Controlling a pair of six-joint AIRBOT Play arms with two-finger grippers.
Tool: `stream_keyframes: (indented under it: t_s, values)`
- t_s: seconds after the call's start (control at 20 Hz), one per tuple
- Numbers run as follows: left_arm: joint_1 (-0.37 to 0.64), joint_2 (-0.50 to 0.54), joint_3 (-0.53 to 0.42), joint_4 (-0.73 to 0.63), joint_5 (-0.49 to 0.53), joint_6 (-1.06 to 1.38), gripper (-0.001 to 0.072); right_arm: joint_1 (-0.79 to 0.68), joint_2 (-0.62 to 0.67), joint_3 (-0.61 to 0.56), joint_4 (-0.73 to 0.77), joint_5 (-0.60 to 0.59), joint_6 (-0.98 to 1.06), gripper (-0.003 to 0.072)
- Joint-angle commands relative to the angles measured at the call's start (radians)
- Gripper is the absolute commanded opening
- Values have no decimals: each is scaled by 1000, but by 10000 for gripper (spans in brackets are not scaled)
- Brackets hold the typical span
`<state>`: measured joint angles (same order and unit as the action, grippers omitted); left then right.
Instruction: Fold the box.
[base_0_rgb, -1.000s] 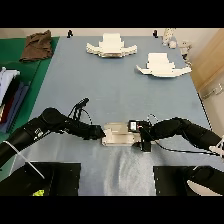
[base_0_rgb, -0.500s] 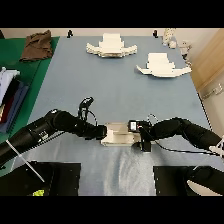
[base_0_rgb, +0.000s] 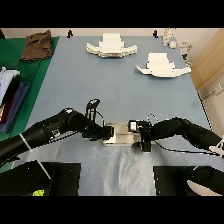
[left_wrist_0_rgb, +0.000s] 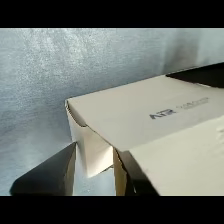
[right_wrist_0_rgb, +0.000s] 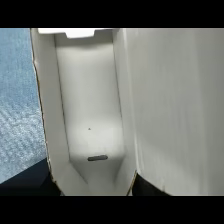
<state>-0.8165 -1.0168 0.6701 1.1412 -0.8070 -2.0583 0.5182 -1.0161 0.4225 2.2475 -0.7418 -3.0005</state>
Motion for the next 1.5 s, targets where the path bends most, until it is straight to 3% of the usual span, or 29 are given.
stream_keyframes:
  t_s: [0.0,0.4,0.9,1.05,1.1,1.4,1.45]
  values:
    - [-44,-70,69,124,-80,-137,367,0,-1,0,0,0,0,443]
    - [-137,-224,218,323,-231,-364,366,0,-1,0,0,0,0,444]
    - [-175,-326,266,354,-237,-405,345,0,-1,0,0,0,0,443]
    - [-175,-326,266,370,-236,-418,53,0,-1,0,0,0,0,443]
    - [-176,-326,266,370,-233,-418,42,0,-1,0,0,0,0,444]
    - [-194,-325,266,370,-234,-418,46,0,-1,0,0,0,0,443]
    - [-194,-321,266,370,-233,-414,133,0,-1,0,0,0,0,444]
